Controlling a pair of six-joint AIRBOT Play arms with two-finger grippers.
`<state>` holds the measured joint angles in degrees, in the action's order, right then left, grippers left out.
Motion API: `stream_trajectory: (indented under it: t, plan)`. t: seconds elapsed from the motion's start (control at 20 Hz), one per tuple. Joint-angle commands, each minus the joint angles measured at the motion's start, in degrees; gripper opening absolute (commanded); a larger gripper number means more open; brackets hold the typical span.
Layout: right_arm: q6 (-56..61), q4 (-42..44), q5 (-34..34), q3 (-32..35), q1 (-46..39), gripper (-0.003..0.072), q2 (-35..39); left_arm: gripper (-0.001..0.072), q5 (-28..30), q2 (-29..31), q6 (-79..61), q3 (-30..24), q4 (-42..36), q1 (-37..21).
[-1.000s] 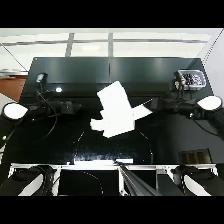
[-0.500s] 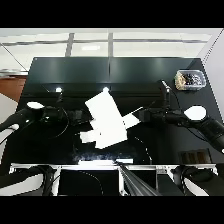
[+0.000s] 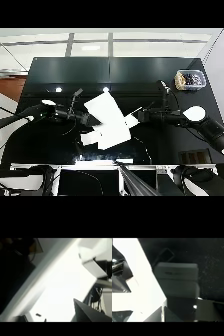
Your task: Fold the box and place the chain.
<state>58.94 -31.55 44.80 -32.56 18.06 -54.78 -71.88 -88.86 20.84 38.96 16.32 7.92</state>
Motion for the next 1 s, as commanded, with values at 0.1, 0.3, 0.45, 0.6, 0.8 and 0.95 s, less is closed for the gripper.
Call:
stream_trajectory:
  t: [0.1,0.3,0.45,0.6,0.8,0.95]
  plan:
    - [0.24,0.02,-0.17,0.02,-0.2,0.0039,0.02,0.0565,-2.27,-0.52,-6.14,0.55,5.38,0.35]
    - [1.14,0.0,-0.07,0.02,-0.2,0.004,0.02,0.0244,-1.95,-0.52,-8.37,0.57,5.6,0.31]
    - [4.0,-0.2,0.87,-0.04,-0.76,0.0708,0.04,0.0085,-2.08,-0.52,-10.45,0.92,5.6,0.17]
    - [2.12,-5.77,7.69,-3.67,-6.95,0.0705,0.11,0.0027,-2.16,-0.52,-10.64,2.14,6.05,0.13]
    - [-9.09,-16.22,21.16,-12.98,-14.67,0.0704,0.11,0.0025,-3.65,0.11,-13.57,6.6,13.4,2.14]
    - [-14.84,-22.29,27.26,-13.94,-14.36,0.0703,0.11,0.0022,6.58,5.86,-15.1,7.96,22.97,9.05]
